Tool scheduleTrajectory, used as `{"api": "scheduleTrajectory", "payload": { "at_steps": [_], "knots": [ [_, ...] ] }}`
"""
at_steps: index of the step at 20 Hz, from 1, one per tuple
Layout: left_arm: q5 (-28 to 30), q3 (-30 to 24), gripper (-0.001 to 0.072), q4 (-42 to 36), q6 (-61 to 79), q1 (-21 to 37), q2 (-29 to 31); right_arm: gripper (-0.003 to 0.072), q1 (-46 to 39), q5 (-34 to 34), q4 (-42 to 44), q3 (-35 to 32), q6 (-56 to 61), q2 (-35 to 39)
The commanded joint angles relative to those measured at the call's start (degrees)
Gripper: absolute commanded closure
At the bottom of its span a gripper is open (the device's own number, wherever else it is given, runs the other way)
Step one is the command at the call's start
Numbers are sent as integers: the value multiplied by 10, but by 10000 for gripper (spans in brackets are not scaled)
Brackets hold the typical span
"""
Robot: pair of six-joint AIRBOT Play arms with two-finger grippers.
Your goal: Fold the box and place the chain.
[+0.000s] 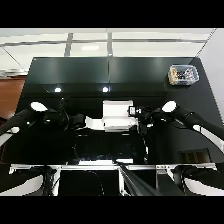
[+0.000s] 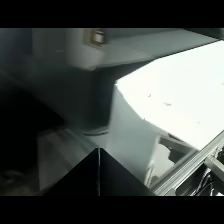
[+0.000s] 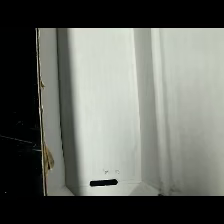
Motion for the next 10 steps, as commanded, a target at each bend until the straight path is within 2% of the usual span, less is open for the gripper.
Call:
{"api": "scheduleTrajectory", "payload": {
  "at_steps": [1, 5, 6, 7, 8, 9, 10],
  "knots": [
    [6, 9, 684, -82, 53, -32, -34, 269, 0, 0, 0, 0, 0, 0],
    [-47, 38, 677, -101, 77, -31, -61, 269, 0, 0, 0, 0, 0, 0],
    [-48, 44, 592, -101, 77, -30, -61, 269, 0, 0, 0, 0, 0, 0],
    [-49, 52, 343, -101, 76, -30, -61, 269, 0, 0, 0, 0, 0, 0],
    [-57, 59, 143, -102, 75, -30, -61, 269, 0, 0, 0, 0, 0, 0],
    [-70, 66, 93, -101, 76, -30, -61, 269, 0, 0, 0, 0, 0, 0],
    [-79, 71, 94, -101, 76, -30, -61, 269, 0, 0, 0, 0, 0, 0]
  ]
}}
